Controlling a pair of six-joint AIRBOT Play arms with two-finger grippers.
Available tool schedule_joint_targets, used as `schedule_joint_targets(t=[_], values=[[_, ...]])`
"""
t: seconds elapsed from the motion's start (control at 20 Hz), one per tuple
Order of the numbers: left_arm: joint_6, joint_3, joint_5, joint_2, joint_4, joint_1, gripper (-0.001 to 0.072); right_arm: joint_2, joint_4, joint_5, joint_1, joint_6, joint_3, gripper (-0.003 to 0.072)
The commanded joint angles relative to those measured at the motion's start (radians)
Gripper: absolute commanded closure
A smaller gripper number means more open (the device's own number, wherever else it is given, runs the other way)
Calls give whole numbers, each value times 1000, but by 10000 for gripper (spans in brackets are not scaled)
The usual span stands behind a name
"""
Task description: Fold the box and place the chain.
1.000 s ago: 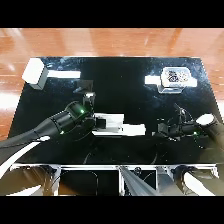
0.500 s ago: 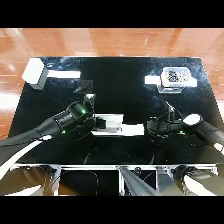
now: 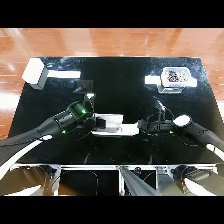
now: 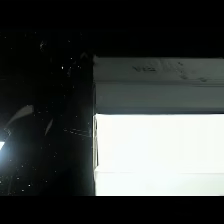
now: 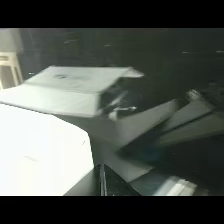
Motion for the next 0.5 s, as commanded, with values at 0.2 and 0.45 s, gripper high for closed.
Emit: schedule_joint_targets(t=[0.2,0.45], values=[[0,1,-4,-1,0,0,690,-1,101,9,31,-119,11,649],[0,1,-4,-1,0,0,690,-1,125,37,31,-145,19,649]])
